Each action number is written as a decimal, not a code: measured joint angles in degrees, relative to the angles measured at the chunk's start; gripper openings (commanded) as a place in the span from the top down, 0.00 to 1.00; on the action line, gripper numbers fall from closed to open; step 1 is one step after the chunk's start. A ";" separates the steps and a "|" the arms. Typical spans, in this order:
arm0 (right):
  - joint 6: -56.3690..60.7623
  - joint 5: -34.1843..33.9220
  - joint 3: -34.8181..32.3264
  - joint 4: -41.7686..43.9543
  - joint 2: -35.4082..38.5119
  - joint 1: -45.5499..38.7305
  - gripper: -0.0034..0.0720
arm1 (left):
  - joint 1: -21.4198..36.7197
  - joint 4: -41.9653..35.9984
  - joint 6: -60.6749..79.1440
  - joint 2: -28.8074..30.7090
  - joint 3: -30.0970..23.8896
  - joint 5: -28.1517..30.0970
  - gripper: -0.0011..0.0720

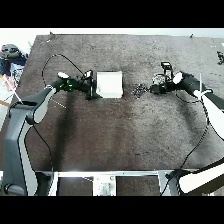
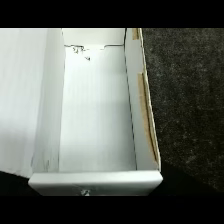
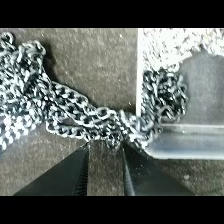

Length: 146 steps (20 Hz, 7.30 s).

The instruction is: Fold the box and place the chain.

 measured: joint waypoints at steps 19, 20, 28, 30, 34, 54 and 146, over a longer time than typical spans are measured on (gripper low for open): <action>-0.96 3.61 -0.09 0.70 2.08 0.74 0.94 | 0.00 -0.02 0.00 0.00 0.00 0.02 0.26; -0.96 3.50 0.02 0.94 3.69 0.87 0.94 | 0.00 -0.02 0.02 0.00 0.00 0.00 0.26; -2.01 0.44 0.15 5.62 19.80 6.21 0.94 | 0.00 0.00 0.00 0.00 0.00 0.00 0.26; -3.15 -3.43 1.14 7.39 23.74 9.27 0.94 | 0.00 -0.02 0.00 0.00 0.00 0.02 0.26; -4.09 -7.93 8.00 9.16 27.12 16.37 0.94 | 0.00 -0.02 0.00 0.00 0.00 0.02 0.26; -2.43 -1.90 18.18 10.99 7.69 28.06 0.56 | 0.00 -0.02 0.00 0.00 0.00 0.02 0.26; -25.05 33.22 34.07 2.69 -6.56 6.84 0.54 | 0.00 0.00 0.00 0.00 0.00 0.00 0.26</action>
